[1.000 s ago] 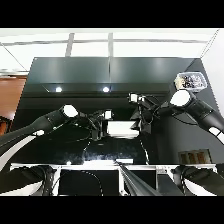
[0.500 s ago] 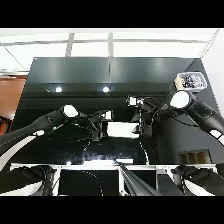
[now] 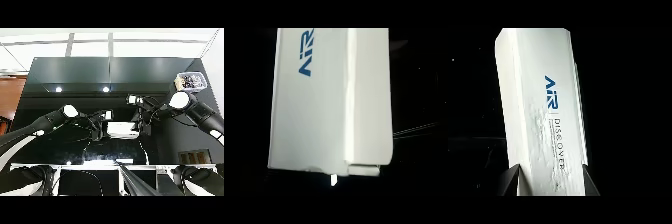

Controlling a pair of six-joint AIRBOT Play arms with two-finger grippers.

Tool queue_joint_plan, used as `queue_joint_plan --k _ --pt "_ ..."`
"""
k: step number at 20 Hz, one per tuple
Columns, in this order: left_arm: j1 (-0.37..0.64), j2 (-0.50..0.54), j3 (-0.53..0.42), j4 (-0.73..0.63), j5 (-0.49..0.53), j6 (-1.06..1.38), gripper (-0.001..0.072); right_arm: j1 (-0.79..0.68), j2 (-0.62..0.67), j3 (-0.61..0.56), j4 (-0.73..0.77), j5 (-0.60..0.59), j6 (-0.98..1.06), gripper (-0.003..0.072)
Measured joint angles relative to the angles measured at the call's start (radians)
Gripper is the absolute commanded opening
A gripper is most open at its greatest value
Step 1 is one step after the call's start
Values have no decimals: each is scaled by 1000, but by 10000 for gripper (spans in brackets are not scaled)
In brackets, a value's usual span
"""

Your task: Fold the box and place the chain.

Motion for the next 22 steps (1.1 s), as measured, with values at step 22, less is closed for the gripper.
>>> queue_joint_plan --k 22 --pt "0 0 0 0 2 2 492 0 0 -41 3 -29 61 363"
